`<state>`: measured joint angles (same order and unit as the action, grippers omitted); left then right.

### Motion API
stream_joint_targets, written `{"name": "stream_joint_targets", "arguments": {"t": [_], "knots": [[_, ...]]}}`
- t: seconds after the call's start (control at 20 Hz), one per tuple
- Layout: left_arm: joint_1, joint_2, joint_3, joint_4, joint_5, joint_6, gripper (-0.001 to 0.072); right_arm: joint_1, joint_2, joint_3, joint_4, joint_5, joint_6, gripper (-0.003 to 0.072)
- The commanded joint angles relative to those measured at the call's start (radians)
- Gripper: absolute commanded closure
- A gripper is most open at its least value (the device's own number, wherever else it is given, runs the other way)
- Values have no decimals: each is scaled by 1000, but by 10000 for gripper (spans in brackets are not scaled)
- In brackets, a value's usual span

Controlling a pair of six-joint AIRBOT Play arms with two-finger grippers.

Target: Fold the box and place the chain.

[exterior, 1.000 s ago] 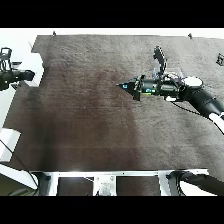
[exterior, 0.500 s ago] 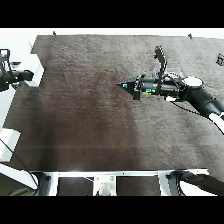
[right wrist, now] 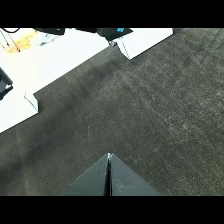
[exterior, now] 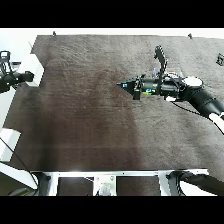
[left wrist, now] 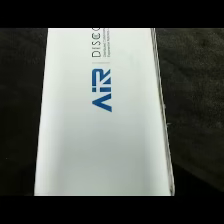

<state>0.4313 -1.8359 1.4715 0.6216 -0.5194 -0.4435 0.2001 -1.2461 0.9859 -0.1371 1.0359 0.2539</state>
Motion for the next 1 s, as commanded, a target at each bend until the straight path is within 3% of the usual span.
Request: {"name": "stream_joint_targets", "arguments": {"t": [0.0,0.05,0.15,0.2,0.25,0.3,0.4,0.5,0.7,0.75,0.95], "knots": [[-1,-10,0,0,-39,-2,259,0,-1,0,0,0,0,510],[-1,-10,0,0,-39,-2,218,0,-1,0,0,0,0,485],[-1,-10,0,0,-39,-2,217,0,-1,0,0,0,0,479],[-1,-10,0,0,-38,-2,216,0,-1,0,-1,0,0,438],[-1,-10,0,0,-34,-1,49,0,-1,0,-1,0,0,368],[-1,-10,0,1,-26,-10,-1,0,-1,0,-1,0,0,326],[-1,-10,1,2,-15,-13,-2,-1,-1,0,-1,0,0,227],[-1,-10,1,5,-1,-13,-5,-1,-1,0,-1,0,0,186],[10,-2,1,31,20,-21,-11,-1,-1,0,-2,0,0,166],[16,4,1,38,12,-21,-11,-1,-1,0,-2,1,0,119],[35,34,3,40,-30,-24,-11,-1,-1,0,-2,1,0,70]]}}
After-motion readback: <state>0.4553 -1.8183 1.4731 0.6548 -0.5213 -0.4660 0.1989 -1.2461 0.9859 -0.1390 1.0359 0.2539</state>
